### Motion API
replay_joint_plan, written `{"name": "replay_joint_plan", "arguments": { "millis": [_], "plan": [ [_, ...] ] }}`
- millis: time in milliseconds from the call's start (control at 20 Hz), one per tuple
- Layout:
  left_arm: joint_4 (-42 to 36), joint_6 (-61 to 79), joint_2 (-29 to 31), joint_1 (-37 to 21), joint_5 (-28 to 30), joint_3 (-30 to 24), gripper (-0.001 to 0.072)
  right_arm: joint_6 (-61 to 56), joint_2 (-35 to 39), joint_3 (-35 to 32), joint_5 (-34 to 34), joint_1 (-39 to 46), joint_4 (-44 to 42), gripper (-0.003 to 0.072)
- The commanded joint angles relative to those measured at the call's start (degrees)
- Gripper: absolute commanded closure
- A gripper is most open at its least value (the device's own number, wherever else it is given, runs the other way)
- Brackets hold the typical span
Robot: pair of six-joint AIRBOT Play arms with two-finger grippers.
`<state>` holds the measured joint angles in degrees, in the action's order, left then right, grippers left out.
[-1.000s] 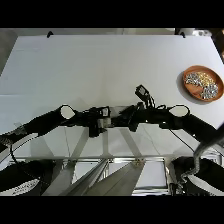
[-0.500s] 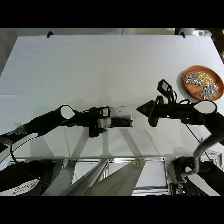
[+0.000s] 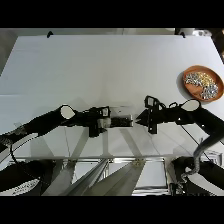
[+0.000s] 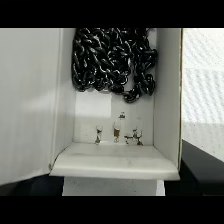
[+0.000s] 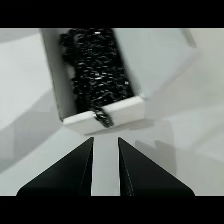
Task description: Fold the box and place the chain.
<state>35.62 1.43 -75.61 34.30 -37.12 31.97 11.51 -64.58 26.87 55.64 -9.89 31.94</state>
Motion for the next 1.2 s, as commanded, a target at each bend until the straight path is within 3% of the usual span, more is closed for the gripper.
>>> {"name": "replay_joint_plan", "arguments": {
  "millis": [0, 550, 1050, 1150],
  "plan": [
    [0.0, 0.0, 0.0, 0.0, 0.0, -0.04, 0.0502, 5.95, -2.21, 0.0, -1.73, -3.19, 0.37, 0.0502],
    [0.0, 0.0, 0.0, 0.0, 0.02, -0.04, 0.0502, 10.45, -2.21, 0.0, -5.75, -3.19, -2.23, 0.0504],
    [0.0, 0.0, 0.0, 0.0, 0.02, -0.04, 0.0502, 14.27, -2.21, 0.0, -2.51, -3.19, -3.89, 0.0509],
    [0.0, 0.0, 0.0, 0.0, 0.0, -0.04, 0.0502, 14.01, -2.21, 0.0, -2.16, -3.19, -3.48, 0.0572]
  ]
}}
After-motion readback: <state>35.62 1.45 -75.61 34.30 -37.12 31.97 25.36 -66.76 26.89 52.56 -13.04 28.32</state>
